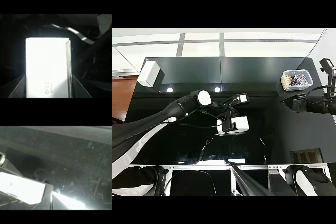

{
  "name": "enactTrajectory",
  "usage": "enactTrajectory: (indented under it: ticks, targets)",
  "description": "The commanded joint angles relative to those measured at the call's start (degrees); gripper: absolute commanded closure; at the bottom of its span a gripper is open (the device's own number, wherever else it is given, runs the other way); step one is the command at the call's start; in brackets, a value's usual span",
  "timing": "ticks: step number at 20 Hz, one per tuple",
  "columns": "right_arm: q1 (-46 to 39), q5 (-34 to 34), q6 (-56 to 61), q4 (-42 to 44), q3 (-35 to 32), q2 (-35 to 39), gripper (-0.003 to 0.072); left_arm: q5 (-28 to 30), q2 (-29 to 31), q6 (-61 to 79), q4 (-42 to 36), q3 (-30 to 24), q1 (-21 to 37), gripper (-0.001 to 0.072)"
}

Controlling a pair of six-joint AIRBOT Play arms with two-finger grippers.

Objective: Fold the box and place the chain.

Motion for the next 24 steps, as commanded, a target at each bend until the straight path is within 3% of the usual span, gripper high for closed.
enactTrajectory:
  ticks: [1, 13, 14, 15, 16, 18, 20, 22, 24]
  targets:
    - [0.0, 0.0, 0.0, 0.0, 0.1, 0.0, 0.0673, -0.2, -1.2, -0.1, 0.3, 0.1, -0.6, 0.0006]
    - [0.0, 0.0, 0.4, 0.0, 0.1, 0.0, 0.0673, 3.7, -4.0, 0.0, 10.7, 0.1, -5.8, 0.0009]
    - [0.0, 0.0, 0.6, 0.0, 0.1, 0.0, 0.0672, 3.7, -3.8, 0.0, 10.5, 0.2, -5.8, 0.0066]
    - [0.0, 0.0, 1.0, 0.0, 0.1, 0.0, 0.0673, 2.9, -3.5, -0.3, 10.5, 0.6, -5.8, 0.026]
    - [0.0, 0.2, 1.1, 0.0, 0.1, 0.0, 0.0672, 2.0, -2.8, -0.7, 10.6, 1.1, -5.6, 0.0403]
    - [0.0, 0.5, 1.1, 0.0, 0.1, 0.0, 0.0672, 0.4, -0.3, -3.7, 11.0, 1.9, -4.1, 0.0444]
    - [0.0, 0.7, 1.1, -0.1, 0.1, 0.0, 0.0673, -2.4, 3.3, -9.8, 16.2, 1.9, -0.2, 0.0472]
    - [0.0, 0.7, 1.7, -0.1, 0.1, 0.0, 0.0672, -7.6, 6.3, -18.5, 25.1, 1.8, 6.3, 0.0472]
    - [0.0, 0.7, 2.4, 0.0, 0.1, 0.0, 0.0673, -13.2, 8.3, -31.0, 35.8, 1.8, 16.4, 0.0472]
